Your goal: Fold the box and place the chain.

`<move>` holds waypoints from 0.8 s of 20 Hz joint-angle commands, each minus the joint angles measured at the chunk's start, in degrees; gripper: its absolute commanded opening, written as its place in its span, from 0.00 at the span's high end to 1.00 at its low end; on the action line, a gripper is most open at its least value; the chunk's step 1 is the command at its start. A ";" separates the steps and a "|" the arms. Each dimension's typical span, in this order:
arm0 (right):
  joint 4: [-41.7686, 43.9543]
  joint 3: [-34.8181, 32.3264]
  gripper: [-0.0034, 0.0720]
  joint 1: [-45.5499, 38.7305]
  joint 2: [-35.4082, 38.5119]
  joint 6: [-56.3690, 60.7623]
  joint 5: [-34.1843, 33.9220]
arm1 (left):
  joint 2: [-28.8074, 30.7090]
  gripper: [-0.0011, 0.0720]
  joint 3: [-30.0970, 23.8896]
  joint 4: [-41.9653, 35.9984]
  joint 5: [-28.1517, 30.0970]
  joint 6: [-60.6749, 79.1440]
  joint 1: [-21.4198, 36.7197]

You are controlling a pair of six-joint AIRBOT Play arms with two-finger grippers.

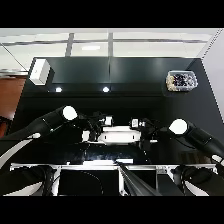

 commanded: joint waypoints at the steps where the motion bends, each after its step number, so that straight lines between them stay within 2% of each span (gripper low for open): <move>1: -0.68 -0.90 0.02 -2.34 -0.33 -0.72 0.48 | 0.04 0.94 0.07 -0.22 0.02 -0.04 0.00; 7: 4.79 -1.01 0.02 -2.36 -4.17 -11.06 -0.81 | 0.04 0.94 0.07 -0.22 0.02 -0.07 0.00; 16: 4.55 -1.29 0.02 -2.36 -9.16 -11.78 -0.81 | 0.02 0.94 0.07 -0.22 0.00 -0.04 0.00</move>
